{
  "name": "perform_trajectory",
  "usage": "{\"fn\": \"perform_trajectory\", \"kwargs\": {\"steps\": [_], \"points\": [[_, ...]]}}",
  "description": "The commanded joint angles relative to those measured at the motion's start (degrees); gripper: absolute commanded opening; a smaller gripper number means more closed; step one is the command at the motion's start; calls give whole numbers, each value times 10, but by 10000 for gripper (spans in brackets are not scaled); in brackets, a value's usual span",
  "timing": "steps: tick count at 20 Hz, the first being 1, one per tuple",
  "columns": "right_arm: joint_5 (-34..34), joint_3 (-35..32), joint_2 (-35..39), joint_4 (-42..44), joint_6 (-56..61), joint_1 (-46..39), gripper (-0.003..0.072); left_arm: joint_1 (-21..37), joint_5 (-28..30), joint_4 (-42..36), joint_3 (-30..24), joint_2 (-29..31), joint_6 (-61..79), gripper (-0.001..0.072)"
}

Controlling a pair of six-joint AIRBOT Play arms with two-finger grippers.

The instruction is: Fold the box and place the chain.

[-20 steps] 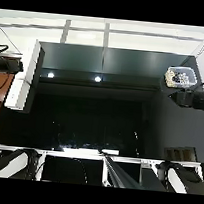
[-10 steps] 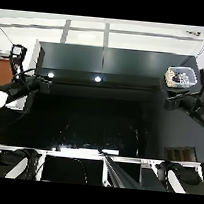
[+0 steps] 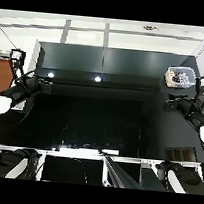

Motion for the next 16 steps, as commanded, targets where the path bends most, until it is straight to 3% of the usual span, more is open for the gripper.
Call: {"fn": "perform_trajectory", "kwargs": {"steps": [1, 16], "points": [[-54, -3, -7, -3, 28, -10, 16, 0, 4, 0, -2, 1, 1, 30], [-48, -2, -7, -3, 28, -10, 16, 0, 4, 0, -2, 1, 1, 30]]}}
